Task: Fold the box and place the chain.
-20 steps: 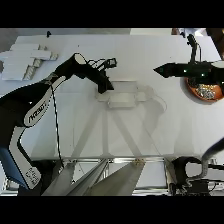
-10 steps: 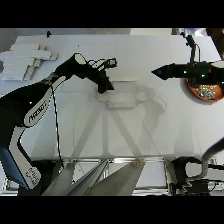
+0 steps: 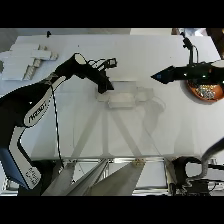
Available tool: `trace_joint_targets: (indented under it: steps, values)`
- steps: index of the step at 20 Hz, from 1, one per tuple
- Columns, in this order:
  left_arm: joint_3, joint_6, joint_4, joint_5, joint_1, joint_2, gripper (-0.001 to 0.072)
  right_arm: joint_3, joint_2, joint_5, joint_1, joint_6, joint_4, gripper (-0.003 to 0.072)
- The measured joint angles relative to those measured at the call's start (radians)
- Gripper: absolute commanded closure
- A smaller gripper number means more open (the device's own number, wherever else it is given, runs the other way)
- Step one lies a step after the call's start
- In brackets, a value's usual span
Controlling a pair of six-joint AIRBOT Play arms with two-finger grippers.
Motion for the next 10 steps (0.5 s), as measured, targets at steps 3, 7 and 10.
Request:
trace_joint_targets:
  steps: [3,7,10]
  values:
    - [0.0,0.0,0.0,0.0,0.0,0.0,0.0695,0.04,0.017,0.061,0.0,-0.111,-0.028,-0.0004]
    - [0.0,0.0,0.0,0.0,0.0,0.0,0.0695,0.073,0.1,0.082,0.0,-0.228,-0.045,-0.0004]
    - [0.0,0.0,0.0,0.0,0.0,0.0,0.0695,0.081,0.193,0.088,0.003,-0.272,-0.059,-0.0004]
